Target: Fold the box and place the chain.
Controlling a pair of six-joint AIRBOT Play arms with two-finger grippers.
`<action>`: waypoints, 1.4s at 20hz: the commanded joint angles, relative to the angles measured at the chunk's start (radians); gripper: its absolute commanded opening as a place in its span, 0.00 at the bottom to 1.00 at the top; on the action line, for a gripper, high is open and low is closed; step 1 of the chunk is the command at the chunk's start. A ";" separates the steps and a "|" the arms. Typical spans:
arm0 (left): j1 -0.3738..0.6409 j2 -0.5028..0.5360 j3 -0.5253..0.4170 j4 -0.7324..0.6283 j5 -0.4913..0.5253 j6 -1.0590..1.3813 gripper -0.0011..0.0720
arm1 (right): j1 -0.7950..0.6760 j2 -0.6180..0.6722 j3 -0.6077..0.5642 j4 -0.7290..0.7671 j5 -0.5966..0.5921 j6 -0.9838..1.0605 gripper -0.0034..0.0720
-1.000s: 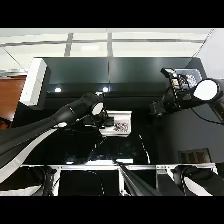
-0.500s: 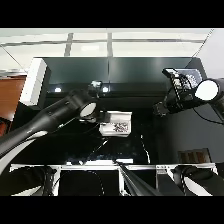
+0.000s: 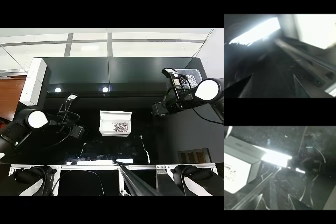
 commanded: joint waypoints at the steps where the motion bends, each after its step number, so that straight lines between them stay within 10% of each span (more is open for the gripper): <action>1: 0.122 -0.021 -0.093 -0.399 0.095 0.898 0.95 | 0.000 0.001 0.000 0.011 0.024 0.027 0.56; 7: 0.122 -0.076 -0.093 -0.399 0.220 1.441 0.99 | 0.000 0.001 0.000 0.008 0.084 0.106 0.56; 14: 0.093 -0.139 -0.093 -0.629 0.169 1.445 0.99 | 0.000 0.001 0.000 0.008 0.014 0.106 0.56; 28: 0.066 -0.317 -0.027 -0.633 0.133 1.379 0.98 | 0.000 0.001 0.000 0.008 -0.047 0.101 0.56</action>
